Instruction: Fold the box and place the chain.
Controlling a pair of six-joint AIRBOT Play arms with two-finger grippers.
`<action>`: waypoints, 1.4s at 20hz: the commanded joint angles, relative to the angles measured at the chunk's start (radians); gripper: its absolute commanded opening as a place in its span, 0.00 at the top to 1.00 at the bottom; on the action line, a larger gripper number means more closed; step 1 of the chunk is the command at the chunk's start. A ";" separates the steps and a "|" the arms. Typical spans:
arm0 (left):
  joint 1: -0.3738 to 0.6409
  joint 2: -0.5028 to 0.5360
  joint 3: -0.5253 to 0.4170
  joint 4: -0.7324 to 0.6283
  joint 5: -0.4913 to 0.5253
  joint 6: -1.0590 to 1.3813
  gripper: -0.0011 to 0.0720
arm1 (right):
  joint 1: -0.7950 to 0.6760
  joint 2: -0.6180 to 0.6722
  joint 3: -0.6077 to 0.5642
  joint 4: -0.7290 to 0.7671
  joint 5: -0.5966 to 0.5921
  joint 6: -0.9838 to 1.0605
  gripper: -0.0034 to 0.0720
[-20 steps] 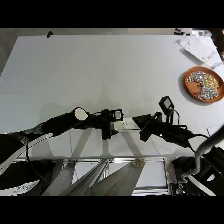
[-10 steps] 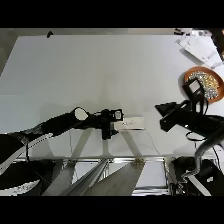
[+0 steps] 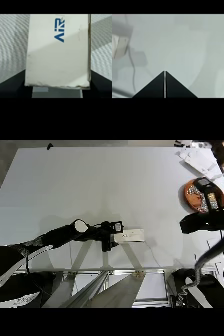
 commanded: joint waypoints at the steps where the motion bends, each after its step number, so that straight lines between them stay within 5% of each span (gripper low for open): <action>1: 0.001 0.001 0.000 0.000 0.000 0.000 0.45 | -0.027 -0.166 0.013 0.081 0.173 -0.005 0.95; 15: 0.001 0.001 0.000 0.000 -0.041 -0.001 0.46 | -0.027 -0.250 -0.058 0.103 0.022 -0.004 0.95; 16: 0.001 0.002 0.000 0.000 -0.050 -0.001 0.65 | -0.027 -0.250 -0.058 0.103 0.019 -0.004 0.95; 17: 0.001 0.003 0.000 0.000 -0.058 0.000 0.94 | -0.027 -0.250 -0.058 0.104 0.019 -0.004 0.95; 24: 0.004 0.142 0.000 0.011 0.004 -0.189 0.98 | -0.027 -0.250 -0.058 0.105 0.011 -0.020 0.95; 28: 0.006 0.320 0.000 0.224 0.166 -0.507 0.98 | -0.027 -0.250 -0.058 0.106 -0.008 -0.020 0.95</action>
